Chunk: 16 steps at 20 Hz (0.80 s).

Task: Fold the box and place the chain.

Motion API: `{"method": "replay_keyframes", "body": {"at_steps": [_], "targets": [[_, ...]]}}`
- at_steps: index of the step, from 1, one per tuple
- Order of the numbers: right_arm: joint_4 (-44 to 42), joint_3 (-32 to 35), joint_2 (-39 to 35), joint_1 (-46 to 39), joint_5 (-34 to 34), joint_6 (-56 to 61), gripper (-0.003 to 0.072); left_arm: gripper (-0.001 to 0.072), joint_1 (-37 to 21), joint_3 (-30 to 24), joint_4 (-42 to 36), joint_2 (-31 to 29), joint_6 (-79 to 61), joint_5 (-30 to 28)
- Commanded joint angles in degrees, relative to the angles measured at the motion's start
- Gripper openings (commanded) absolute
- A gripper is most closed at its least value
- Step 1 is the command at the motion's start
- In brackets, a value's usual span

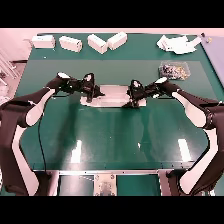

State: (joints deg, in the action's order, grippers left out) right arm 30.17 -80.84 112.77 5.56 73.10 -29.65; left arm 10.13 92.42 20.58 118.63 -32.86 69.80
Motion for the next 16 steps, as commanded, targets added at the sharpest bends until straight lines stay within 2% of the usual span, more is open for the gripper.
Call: {"method": "replay_keyframes", "body": {"at_steps": [1,6,7,16], "targets": [[0.96,-0.24,0.07,0.07,0.02,0.33,0.0623,0.0020,-0.07,0.02,-0.04,0.02,-0.02,-0.15],[0.96,-0.24,0.07,0.07,0.00,0.33,0.0620,0.0021,-0.07,0.02,-0.04,0.02,-0.02,-0.15],[0.98,-0.24,0.07,0.07,0.00,0.55,0.0563,0.0020,-0.07,0.02,-0.04,0.02,-0.02,-0.17],[0.92,-0.24,0.07,0.04,-0.02,0.50,0.0563,0.0021,-0.07,0.02,-0.04,0.02,-0.07,-0.22]]}}
